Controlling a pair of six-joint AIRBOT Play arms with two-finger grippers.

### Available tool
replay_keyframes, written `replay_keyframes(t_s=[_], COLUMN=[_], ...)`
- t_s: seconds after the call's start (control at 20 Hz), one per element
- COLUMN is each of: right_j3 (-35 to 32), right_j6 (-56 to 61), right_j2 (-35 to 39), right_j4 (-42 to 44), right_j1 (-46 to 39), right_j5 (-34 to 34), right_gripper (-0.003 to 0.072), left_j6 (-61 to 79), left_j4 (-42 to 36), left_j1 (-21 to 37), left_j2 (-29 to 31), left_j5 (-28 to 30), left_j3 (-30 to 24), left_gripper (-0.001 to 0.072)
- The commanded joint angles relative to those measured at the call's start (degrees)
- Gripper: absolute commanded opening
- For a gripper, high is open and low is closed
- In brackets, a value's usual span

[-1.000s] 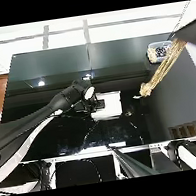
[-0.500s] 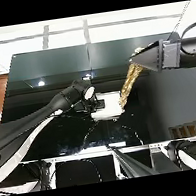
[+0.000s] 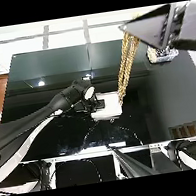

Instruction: Fold the box and place the chain.

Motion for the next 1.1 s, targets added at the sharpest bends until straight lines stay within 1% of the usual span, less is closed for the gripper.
replay_keyframes(t_s=[0.0, 0.15, 0.25, 0.3, 0.4, 0.5, 0.7, 0.9, 1.0, 1.05], right_j3=[1.8, 1.8, 1.0, -0.3, -5.0, -10.5, -19.7, -25.6, -28.6, -29.5], right_j6=[-0.4, 0.5, 1.9, 2.3, 4.3, 4.6, 5.6, 6.6, 10.4, 11.0], right_j2=[-0.2, -1.6, -2.7, -3.1, -3.4, -3.4, -3.5, -4.4, -5.7, -7.0], right_j4=[-0.1, -2.1, -6.4, -8.7, -12.4, -14.1, -14.4, -18.1, -20.6, -20.3], right_j1=[0.2, 0.2, 1.2, 2.2, 4.8, 6.6, 6.9, 7.3, 8.1, 9.0], right_j5=[0.1, 2.9, 4.4, 5.4, 5.0, 3.3, -2.7, -6.1, -11.5, -13.3], right_gripper=[0.0015, 0.0015, 0.0015, 0.0015, 0.0015, 0.0015, 0.0015, 0.0016, 0.0016, 0.0016], left_j6=[0.0, 0.0, 0.0, 0.0, 0.0, 0.0, 0.0, 0.0, 0.0, 0.0], left_j4=[0.0, 0.0, 0.0, 0.0, 0.0, 0.0, 0.0, 0.0, 0.0, 0.0], left_j1=[0.0, 0.0, 0.0, 0.0, 0.0, 0.0, 0.0, 0.0, 0.0, 0.0], left_j2=[0.0, 0.0, 0.0, 0.0, 0.0, 0.0, 0.0, 0.0, 0.0, 0.0], left_j5=[0.0, 0.0, 0.0, 0.0, 0.0, 0.0, 0.0, 0.2, 0.3, 0.3], left_j3=[0.0, 0.0, 0.0, 0.0, 0.0, 0.0, 0.0, 0.0, 0.0, 0.0], left_gripper=[0.0026, 0.0026, 0.0026, 0.0026, 0.0026, 0.0026, 0.0026, 0.0026, 0.0026, 0.0026])
